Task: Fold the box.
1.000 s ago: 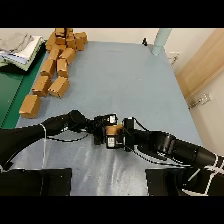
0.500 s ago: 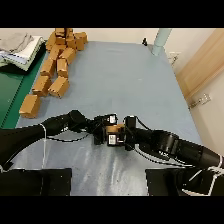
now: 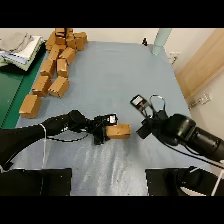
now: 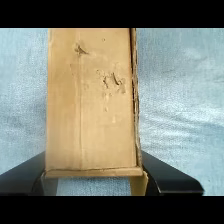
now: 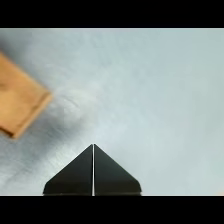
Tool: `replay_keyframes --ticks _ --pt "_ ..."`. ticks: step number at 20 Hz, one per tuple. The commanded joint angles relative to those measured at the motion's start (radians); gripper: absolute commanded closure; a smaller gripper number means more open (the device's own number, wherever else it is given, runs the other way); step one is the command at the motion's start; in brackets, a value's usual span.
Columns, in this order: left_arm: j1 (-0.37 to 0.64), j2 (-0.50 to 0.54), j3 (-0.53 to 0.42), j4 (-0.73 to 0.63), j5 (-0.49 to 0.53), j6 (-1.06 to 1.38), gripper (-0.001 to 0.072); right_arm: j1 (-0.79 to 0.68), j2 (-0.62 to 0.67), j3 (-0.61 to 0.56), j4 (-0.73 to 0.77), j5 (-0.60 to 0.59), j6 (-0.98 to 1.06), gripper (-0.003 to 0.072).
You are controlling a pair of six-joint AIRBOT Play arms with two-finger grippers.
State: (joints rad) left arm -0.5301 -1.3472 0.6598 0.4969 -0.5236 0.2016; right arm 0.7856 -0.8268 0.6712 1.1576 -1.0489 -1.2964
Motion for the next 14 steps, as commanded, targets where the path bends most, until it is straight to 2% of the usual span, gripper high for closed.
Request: replay_keyframes --ticks 1,3,6,8,11,14 --pt "0.0 0.001 0.0 0.0 0.0 0.0 0.0308 -0.212 -0.07 0.072 0.228 -0.09 0.162 0.0681" --pt "0.0 0.001 0.0 0.0 0.0 0.0 0.0308 -0.368 -0.178 0.164 0.39 -0.105 0.123 0.0681" --pt "0.0 0.001 0.0 0.0 0.0 0.0 0.0308 -0.517 -0.368 0.335 0.491 -0.166 0.117 0.0681" --pt "0.0 0.001 0.0 0.0 0.001 0.0 0.0308 -0.549 -0.459 0.418 0.542 -0.154 0.118 0.0681" --pt "0.002 0.009 0.0 0.0 0.032 -0.028 0.0308 -0.547 -0.508 0.459 0.557 -0.072 0.118 0.0681" --pt "0.016 0.073 0.0 0.017 0.144 -0.179 0.0308 -0.547 -0.51 0.459 0.56 -0.076 0.118 0.0681"
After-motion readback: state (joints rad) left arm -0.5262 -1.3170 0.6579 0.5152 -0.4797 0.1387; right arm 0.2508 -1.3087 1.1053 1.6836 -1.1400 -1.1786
